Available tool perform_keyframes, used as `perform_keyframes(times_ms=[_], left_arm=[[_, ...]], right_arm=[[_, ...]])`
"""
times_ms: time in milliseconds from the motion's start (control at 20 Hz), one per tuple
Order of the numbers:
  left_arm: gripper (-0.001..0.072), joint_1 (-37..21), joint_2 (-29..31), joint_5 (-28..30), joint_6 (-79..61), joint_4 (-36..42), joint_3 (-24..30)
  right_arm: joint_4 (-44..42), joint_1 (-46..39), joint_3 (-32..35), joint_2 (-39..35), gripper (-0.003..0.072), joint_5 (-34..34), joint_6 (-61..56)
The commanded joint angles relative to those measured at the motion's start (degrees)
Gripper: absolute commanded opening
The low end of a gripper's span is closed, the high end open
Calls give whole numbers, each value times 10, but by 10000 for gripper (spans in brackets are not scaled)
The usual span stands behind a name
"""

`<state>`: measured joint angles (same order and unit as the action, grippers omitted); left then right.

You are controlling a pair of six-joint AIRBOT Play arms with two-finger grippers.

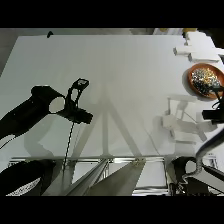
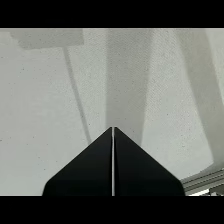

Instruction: Fold the box and place the chain.

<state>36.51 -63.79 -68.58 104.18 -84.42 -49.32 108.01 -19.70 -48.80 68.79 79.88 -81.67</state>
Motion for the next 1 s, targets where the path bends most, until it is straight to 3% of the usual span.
perform_keyframes(times_ms=[0,300,550,750,950], left_arm=[[10,0,0,0,0,0,0],[10,0,0,0,0,0,0],[10,0,0,4,-1,-2,0],[10,0,0,96,-6,-3,0],[17,0,0,145,-30,0,0]], right_arm=[[-126,84,6,-68,15,-3,14],[-372,197,153,-259,15,-163,28],[-378,320,221,-283,15,-188,26],[-378,384,221,-283,15,-213,20],[-378,404,221,-283,15,-223,17]])
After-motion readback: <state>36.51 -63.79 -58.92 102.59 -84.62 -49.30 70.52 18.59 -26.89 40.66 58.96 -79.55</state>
